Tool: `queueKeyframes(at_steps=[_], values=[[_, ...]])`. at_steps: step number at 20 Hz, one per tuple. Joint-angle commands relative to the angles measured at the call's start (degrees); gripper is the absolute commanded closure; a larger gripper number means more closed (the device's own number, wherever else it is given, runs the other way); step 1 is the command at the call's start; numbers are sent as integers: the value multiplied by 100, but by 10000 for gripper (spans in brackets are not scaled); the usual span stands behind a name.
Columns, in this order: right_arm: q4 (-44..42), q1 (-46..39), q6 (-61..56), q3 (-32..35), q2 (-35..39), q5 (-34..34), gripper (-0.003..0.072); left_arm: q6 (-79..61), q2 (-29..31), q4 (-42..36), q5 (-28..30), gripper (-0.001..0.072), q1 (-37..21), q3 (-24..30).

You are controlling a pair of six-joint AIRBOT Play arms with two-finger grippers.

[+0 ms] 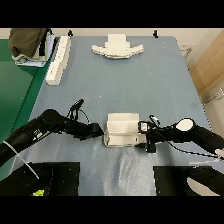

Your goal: Fold the box.

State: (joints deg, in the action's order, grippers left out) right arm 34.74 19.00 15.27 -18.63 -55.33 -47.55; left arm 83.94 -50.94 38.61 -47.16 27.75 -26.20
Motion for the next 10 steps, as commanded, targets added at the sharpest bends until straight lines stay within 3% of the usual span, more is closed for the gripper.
queueKeyframes(at_steps=[1, 4, 5, 10], values=[[-2, 4, 0, 2, 2, 0, 183, -15, -2, -271, 2, 176, 28, -129], [-2, 4, -2, 2, 2, 0, 183, -538, -15, -734, 85, 170, 247, -127], [-2, 4, -2, 2, 2, 0, 183, -527, -39, -739, 118, 85, 334, -129], [-2, 4, -2, 2, 2, 0, 183, -514, -164, -756, 326, 79, 444, -122]])
